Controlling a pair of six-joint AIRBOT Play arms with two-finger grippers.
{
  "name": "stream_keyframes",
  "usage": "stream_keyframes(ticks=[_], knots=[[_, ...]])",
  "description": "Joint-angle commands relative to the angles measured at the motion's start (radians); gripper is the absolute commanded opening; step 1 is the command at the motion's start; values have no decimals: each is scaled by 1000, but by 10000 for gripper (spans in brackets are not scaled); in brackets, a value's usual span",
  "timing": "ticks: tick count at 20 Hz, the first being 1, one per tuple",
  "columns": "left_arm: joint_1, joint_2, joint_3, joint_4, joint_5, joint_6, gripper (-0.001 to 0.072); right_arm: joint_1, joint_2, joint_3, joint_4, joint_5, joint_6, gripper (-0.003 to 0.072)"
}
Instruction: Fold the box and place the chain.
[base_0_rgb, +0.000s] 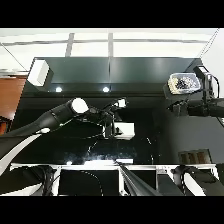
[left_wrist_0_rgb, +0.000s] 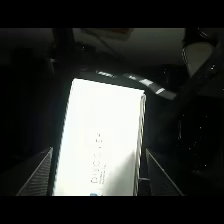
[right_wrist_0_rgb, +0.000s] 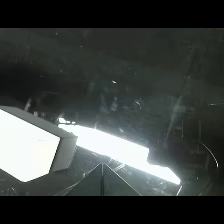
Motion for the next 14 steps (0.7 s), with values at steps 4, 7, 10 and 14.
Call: stream_keyframes(ticks=[4,7,10,14], knots=[[-9,-41,19,-7,-12,-11,698,0,1,-3,0,-10,-7,6],[-9,-41,19,-7,-37,-11,698,0,1,-4,0,-26,-11,9],[-11,-41,19,22,-62,-11,700,0,1,-4,0,-29,-12,9],[-45,-41,19,128,-27,-6,702,0,1,-4,0,-29,-14,9]])
